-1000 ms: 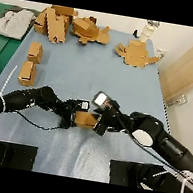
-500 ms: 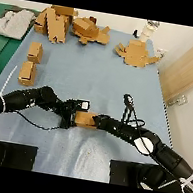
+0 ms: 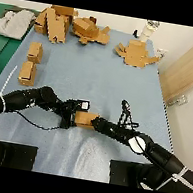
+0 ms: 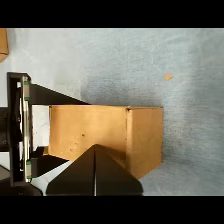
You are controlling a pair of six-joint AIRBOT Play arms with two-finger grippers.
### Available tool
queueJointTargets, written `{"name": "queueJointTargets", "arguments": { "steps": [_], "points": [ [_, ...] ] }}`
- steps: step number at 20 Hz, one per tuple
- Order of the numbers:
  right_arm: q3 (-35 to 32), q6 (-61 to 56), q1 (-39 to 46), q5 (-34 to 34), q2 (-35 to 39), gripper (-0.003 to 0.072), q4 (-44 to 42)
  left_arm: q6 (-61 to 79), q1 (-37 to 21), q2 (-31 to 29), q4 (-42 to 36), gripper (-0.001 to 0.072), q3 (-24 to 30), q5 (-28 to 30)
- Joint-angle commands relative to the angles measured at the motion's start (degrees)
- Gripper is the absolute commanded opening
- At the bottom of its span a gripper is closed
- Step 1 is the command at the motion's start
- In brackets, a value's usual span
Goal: Fold the box.
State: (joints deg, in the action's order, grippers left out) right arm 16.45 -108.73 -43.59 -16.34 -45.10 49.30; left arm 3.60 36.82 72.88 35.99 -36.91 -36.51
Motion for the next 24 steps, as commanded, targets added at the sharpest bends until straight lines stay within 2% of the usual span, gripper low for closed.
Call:
{"name": "queueJointTargets", "arguments": {
  "steps": [1, 5, 11, 16, 24],
  "points": [
    [-0.13, -0.20, -0.81, -0.57, -1.68, 0.0001, -0.20, 0.00, -0.02, -0.02, 0.00, 0.0402, -0.04, 0.02],
    [0.42, -0.26, -0.66, 0.42, 1.88, 0.0000, 2.40, 0.00, -0.02, -0.02, 0.00, 0.0402, -0.04, 0.02],
    [1.20, -0.35, 1.49, 1.86, 12.28, 0.0002, 6.75, 0.00, -0.02, -0.02, 0.00, 0.0402, -0.04, 0.00],
    [1.22, -0.37, 8.83, -1.03, 12.68, 0.0001, 7.02, 0.00, -0.02, -0.02, 0.00, 0.0402, -0.04, 0.02],
    [1.22, -2.05, 8.98, -1.95, 12.68, 0.0001, 6.88, -0.02, -0.02, -0.02, -0.48, 0.0402, -0.04, -0.04]
  ]
}}
